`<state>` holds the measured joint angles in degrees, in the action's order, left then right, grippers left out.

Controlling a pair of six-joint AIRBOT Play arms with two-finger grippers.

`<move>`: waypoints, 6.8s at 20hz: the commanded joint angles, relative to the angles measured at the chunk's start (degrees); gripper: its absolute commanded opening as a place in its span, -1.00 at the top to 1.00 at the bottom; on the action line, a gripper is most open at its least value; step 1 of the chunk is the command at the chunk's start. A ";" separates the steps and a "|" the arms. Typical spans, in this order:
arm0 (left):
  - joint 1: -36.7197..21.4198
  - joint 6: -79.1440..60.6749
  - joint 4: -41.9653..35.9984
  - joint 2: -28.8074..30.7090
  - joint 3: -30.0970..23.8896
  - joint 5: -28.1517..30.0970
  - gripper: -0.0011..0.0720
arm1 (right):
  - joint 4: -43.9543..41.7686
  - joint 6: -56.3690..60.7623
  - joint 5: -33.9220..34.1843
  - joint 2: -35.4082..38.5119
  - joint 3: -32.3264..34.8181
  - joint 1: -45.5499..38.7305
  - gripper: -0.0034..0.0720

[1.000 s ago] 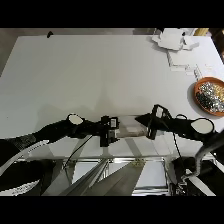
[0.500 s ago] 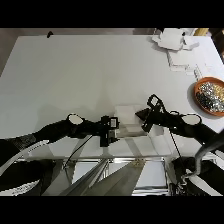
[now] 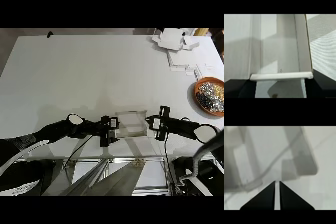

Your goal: Fold the box and place the chain.

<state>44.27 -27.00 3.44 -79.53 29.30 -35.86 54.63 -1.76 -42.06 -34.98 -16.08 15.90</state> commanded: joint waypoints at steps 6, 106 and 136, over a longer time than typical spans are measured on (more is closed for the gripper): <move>0.02 0.02 0.02 0.04 0.02 0.00 0.40 | 0.24 -14.53 -7.89 -9.18 0.02 0.04 0.57; 0.02 0.00 0.02 0.07 0.02 0.02 0.40 | 33.48 130.79 -14.67 -31.87 -19.17 25.83 0.07; 0.02 0.00 0.00 0.07 0.02 0.00 0.40 | 34.21 119.19 -16.20 -27.06 -19.17 27.47 0.25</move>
<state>44.27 -26.98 3.40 -79.50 29.30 -35.81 88.33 124.49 -56.38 -64.99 -35.18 43.33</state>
